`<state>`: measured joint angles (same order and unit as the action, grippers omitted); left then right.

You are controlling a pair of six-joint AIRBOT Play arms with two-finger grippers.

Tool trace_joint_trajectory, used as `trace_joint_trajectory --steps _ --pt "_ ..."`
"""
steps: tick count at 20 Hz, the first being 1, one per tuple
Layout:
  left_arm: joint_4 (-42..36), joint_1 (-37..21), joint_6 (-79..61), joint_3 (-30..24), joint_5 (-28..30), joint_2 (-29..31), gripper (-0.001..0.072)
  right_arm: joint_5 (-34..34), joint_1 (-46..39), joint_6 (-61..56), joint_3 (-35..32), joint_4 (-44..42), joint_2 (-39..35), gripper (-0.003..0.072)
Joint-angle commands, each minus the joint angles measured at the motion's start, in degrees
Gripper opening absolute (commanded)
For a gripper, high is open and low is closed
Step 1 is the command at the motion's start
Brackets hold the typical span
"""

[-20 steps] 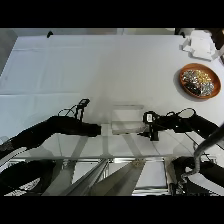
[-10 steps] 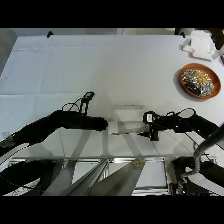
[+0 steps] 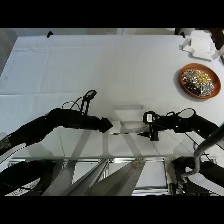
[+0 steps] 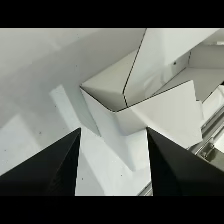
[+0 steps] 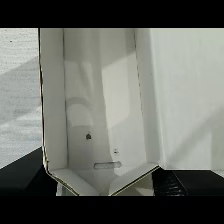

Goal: Fold the box and place the chain.

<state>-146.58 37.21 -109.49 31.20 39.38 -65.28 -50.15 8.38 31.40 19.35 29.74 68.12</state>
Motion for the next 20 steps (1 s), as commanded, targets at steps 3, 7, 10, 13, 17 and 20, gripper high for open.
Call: trace_joint_trajectory --steps 3,7,10,13,17,20 --pt "0.07 0.04 0.83 0.04 3.72 0.70 0.0714 0.00 0.00 -0.02 0.02 -0.02 -0.02 0.0432" --pt "0.13 1.25 2.86 0.04 2.60 0.70 0.0698 0.00 0.00 -0.02 0.02 -0.02 -0.02 0.0432" --pt "2.25 2.67 7.67 0.07 -0.24 0.66 0.0698 0.00 0.00 -0.02 0.02 -0.02 -0.02 0.0432" --pt "8.28 3.28 15.28 0.96 -0.76 -0.24 0.0696 0.00 0.00 -0.02 0.02 0.00 -0.02 0.0432" --pt "16.11 5.49 24.17 7.04 1.73 -4.13 0.0693 0.00 0.00 -0.02 0.02 0.00 -0.02 0.0432" --pt "19.43 7.50 29.92 11.32 2.54 -7.69 0.0689 0.00 0.00 -0.02 0.02 0.00 -0.02 0.0432"
